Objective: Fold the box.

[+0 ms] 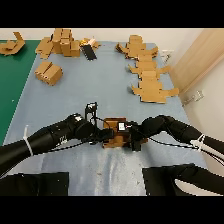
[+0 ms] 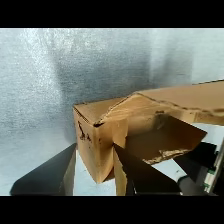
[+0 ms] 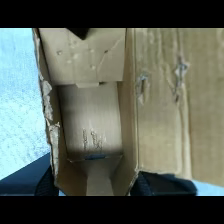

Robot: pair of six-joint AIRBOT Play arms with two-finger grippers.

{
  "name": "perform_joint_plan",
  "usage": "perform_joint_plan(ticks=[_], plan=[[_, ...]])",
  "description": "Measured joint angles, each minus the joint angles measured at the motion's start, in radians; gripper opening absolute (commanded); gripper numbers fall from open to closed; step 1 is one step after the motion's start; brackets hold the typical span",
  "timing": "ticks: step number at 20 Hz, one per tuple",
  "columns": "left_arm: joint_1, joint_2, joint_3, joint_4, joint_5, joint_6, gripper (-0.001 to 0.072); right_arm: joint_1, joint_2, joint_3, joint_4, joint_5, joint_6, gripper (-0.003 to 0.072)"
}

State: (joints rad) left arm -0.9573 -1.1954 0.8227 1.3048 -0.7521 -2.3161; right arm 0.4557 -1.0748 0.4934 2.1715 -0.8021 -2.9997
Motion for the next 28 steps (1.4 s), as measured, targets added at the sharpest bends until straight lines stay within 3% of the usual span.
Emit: perform_joint_plan(ticks=[19, 20, 21, 22, 23, 28], plan=[[-0.053, -0.201, 0.195, 0.100, -0.174, -0.033, 0.0369, 0.000, 0.000, 0.000, -0.002, 0.000, -0.002, 0.0501], [-0.053, -0.203, 0.196, 0.098, -0.169, -0.033, 0.0350, 0.000, 0.000, 0.000, -0.002, 0.000, -0.002, 0.0501], [-0.053, -0.205, 0.198, 0.097, -0.167, -0.033, 0.0270, 0.000, 0.000, 0.000, -0.002, 0.000, -0.002, 0.0501], [-0.053, -0.206, 0.199, 0.095, -0.169, -0.033, 0.0118, 0.000, 0.000, 0.000, -0.002, 0.000, -0.001, 0.0501], [-0.052, -0.207, 0.199, 0.098, -0.177, -0.033, 0.0012, 0.000, 0.000, 0.000, -0.002, 0.000, -0.001, 0.0501], [-0.061, -0.217, 0.201, 0.097, -0.166, -0.034, 0.0012, 0.000, 0.000, 0.000, -0.003, -0.001, 0.000, 0.0501]])
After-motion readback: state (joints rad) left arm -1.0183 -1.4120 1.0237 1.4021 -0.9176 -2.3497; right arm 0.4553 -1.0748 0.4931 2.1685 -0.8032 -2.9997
